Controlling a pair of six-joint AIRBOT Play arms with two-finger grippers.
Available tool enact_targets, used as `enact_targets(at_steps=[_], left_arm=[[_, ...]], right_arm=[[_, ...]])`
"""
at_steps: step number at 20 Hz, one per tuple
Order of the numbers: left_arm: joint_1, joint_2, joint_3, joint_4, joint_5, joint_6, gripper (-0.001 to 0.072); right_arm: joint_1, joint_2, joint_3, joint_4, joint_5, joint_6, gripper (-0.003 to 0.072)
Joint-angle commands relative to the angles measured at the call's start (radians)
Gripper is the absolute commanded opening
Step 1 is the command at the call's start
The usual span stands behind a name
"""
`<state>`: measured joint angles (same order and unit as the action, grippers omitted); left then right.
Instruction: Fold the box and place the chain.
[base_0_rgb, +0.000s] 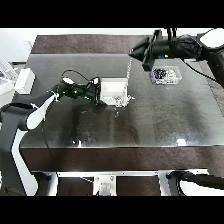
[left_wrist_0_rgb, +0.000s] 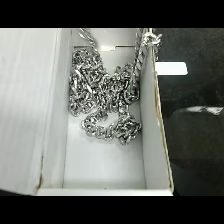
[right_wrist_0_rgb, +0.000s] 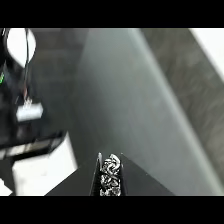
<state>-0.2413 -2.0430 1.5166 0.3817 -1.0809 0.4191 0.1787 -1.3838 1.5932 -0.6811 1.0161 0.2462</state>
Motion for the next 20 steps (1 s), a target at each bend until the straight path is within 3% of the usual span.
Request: enact_targets(at_steps=[1, 8, 14, 20], left_arm=[[0.001, 0.001, 0.000, 0.000, 0.000, 0.000, 0.0472], [0.001, 0.001, 0.000, 0.000, 0.000, 0.000, 0.0472], [0.001, 0.001, 0.000, 0.000, 0.000, 0.000, 0.0472], [0.001, 0.001, 0.000, 0.000, 0.000, 0.000, 0.0472]], right_arm=[[0.059, 0.005, 0.056, 0.015, -0.144, -0.004, 0.0006], [0.101, 0.004, 0.207, 0.016, -0.278, -0.019, 0.0005], [0.100, 0.003, 0.219, 0.016, -0.408, -0.021, 0.0005], [0.100, -0.002, 0.217, 0.015, -0.215, 0.106, 0.0006]])
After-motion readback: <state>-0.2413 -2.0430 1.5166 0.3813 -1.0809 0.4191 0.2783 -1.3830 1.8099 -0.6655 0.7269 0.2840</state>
